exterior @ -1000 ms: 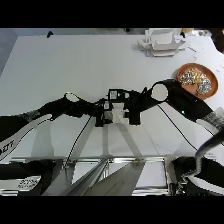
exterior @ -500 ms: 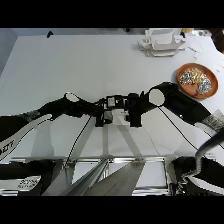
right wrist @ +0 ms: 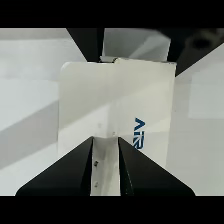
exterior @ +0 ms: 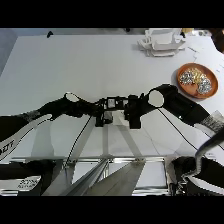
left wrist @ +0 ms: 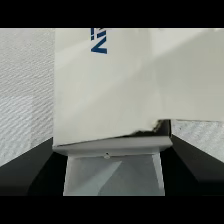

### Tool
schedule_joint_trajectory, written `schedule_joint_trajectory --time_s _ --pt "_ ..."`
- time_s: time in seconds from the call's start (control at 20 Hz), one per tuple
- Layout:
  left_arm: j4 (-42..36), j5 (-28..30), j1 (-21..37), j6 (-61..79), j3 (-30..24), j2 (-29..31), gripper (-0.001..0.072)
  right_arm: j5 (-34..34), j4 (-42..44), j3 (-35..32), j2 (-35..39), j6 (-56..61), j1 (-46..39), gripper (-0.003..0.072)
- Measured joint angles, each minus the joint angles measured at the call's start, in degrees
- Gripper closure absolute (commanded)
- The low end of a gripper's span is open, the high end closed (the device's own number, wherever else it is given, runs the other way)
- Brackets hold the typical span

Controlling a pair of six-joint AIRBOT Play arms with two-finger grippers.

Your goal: Fold the box and place the chain.

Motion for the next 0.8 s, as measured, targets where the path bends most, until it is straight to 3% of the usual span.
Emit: schedule_joint_trajectory --time_s 0.1,0.8 --pt "0.0 0.0 0.0 0.0 0.0 0.0 0.0572 -0.1 -0.6 0.0 0.0 0.0 0.0 0.0604" --pt "-0.2 0.3 0.1 -0.1 0.0 0.0 0.0572 -3.3 -4.7 0.0 0.3 4.6 0.1 0.0615"
